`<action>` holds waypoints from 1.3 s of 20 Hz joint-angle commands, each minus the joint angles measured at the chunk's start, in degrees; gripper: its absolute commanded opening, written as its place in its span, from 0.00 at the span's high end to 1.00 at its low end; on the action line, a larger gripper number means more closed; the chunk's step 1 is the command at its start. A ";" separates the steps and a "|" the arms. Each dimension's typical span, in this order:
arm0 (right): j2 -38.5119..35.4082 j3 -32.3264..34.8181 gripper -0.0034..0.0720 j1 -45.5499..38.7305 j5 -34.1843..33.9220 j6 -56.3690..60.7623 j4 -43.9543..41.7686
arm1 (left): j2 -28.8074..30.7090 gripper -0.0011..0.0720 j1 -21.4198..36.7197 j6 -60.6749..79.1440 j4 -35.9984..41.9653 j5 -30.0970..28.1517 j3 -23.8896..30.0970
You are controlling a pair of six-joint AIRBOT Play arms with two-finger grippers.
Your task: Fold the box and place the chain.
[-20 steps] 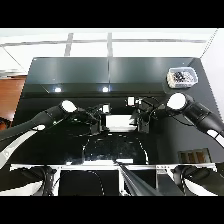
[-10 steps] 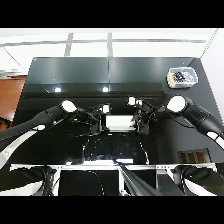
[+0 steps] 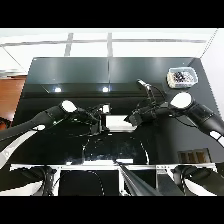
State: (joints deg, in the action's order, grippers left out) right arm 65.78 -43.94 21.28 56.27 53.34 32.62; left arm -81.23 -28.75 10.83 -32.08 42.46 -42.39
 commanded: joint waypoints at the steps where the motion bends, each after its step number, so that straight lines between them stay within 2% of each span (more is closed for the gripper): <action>1: 3.26 1.64 0.93 -0.17 -2.12 3.85 -5.16 | -0.02 0.50 -0.02 0.07 -0.02 -0.02 -0.02; 5: 8.07 3.28 0.93 -0.20 -2.86 3.82 -1.75 | -0.02 0.50 -0.02 0.07 -0.02 -0.02 -0.02; 12: 8.48 3.26 0.93 -0.20 -4.46 3.39 -0.57 | 0.00 0.50 -0.02 0.07 0.28 -0.02 -0.02; 14: 8.26 3.17 0.93 -0.22 -4.02 2.93 -0.63 | 0.00 0.50 0.00 0.07 3.26 -0.02 -0.02; 17: 5.03 -0.66 0.93 -0.96 0.17 1.27 2.25 | 0.00 0.50 0.02 0.09 4.20 -0.07 -0.20; 20: -2.91 -5.35 0.93 -6.08 3.58 4.61 12.46 | 1.14 0.48 0.11 -0.81 -0.04 -0.02 -0.96; 21: -6.38 -5.42 0.93 -8.96 4.33 6.82 17.07 | 2.21 0.33 0.11 -2.01 -2.16 0.00 -1.40; 22: -9.16 -5.42 0.93 -11.89 6.16 8.96 21.92 | 3.52 0.11 0.11 -4.33 -4.13 0.00 -1.81; 23: -11.65 -5.33 0.93 -15.17 8.85 10.93 27.04 | 5.18 0.00 0.11 -7.06 -6.38 0.02 -2.16; 26: -15.87 -4.74 0.93 -24.41 15.17 11.65 34.56 | 10.38 0.00 0.11 -10.01 -10.91 3.39 -2.99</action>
State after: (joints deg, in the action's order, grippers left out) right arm 54.74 -48.53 4.58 65.10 62.37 56.93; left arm -74.67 -28.71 4.43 -38.00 43.33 -44.60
